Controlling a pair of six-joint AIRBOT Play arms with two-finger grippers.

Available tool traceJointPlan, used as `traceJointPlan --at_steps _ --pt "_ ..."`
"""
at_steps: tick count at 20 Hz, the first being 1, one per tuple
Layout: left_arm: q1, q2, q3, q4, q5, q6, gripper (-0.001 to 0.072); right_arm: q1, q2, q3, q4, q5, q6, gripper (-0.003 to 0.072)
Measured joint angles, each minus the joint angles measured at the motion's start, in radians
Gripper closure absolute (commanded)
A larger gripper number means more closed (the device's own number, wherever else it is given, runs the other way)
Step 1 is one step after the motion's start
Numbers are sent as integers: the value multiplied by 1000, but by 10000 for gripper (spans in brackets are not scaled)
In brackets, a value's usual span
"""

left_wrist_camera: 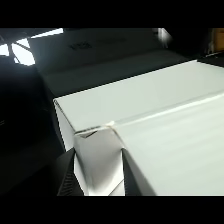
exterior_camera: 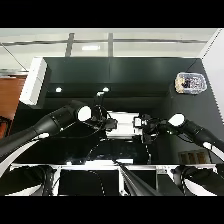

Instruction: Fold the box and place the chain.

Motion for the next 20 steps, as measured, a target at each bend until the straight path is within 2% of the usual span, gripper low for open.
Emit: traceJointPlan --at_steps 12,20 --pt "-14 -21 82 141 -91 -94 379 0 -1 0 2 -5 -3 213" --pt "-15 -23 95 190 -154 -121 379 0 -1 0 0 -3 -1 213"
